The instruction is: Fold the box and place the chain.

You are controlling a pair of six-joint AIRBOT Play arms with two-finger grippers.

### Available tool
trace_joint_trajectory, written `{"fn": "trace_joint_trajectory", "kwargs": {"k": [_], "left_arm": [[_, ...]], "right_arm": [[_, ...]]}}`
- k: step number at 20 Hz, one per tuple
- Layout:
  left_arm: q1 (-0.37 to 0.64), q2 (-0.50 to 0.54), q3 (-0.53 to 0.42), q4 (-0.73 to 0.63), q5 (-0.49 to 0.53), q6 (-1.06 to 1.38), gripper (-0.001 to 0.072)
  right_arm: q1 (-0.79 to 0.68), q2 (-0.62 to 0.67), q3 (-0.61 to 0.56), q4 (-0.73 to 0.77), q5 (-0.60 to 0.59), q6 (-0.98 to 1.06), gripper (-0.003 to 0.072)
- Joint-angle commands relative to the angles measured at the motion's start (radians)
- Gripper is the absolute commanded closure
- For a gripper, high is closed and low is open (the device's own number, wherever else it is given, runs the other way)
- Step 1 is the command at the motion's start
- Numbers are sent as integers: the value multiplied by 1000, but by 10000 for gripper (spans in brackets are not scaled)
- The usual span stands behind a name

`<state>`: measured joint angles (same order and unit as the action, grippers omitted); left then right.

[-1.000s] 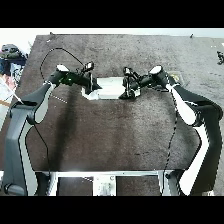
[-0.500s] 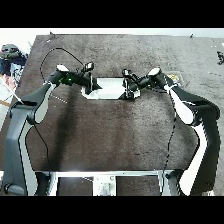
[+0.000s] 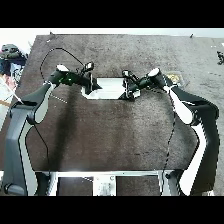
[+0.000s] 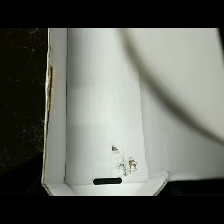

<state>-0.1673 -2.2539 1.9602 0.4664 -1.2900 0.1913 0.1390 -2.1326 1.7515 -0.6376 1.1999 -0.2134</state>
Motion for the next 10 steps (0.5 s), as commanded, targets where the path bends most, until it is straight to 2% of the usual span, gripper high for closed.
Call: {"fn": "trace_joint_trajectory", "kwargs": {"k": [1, 10], "left_arm": [[0, 0, 0, 0, 0, 0, 697], [0, 0, 0, 0, 0, 0, 697]], "right_arm": [[1, -2, 0, -2, -8, -3, 260], [1, -2, 0, -2, -11, -3, 265]]}}
